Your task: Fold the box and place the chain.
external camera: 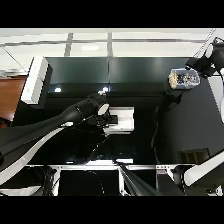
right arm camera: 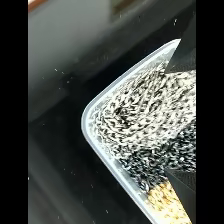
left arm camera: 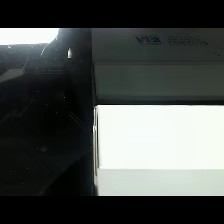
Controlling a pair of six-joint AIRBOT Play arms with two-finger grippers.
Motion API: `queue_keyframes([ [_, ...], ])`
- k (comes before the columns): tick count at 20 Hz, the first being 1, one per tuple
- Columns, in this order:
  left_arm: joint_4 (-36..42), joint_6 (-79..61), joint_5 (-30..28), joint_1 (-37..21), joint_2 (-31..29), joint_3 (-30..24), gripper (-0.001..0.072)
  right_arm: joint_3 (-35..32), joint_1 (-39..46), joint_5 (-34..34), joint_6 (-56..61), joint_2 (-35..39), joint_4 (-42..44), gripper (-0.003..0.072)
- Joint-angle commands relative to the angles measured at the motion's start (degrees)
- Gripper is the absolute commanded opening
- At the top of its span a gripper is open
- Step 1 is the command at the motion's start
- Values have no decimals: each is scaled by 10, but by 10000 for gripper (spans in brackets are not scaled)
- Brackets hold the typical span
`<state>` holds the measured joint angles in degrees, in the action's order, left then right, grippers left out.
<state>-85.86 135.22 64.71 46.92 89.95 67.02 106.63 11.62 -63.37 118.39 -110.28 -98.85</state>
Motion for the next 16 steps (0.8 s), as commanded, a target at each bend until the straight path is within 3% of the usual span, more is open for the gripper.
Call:
queue_keyframes([
  [1,0,0,1,0,0,0,26,97,8,-96,-5,-81,22,711],
  [8,0,0,1,0,0,0,26,97,18,-71,-4,-97,40,710],
  [10,0,0,1,0,0,0,26,97,19,-64,-6,-102,51,593],
  [13,0,0,1,0,0,0,26,96,19,-65,-7,-108,56,592],
  [14,0,0,1,0,0,0,26,96,19,-65,-9,-108,56,515],
  [16,0,0,0,0,0,0,26,97,19,-72,-17,-107,56,191],
])
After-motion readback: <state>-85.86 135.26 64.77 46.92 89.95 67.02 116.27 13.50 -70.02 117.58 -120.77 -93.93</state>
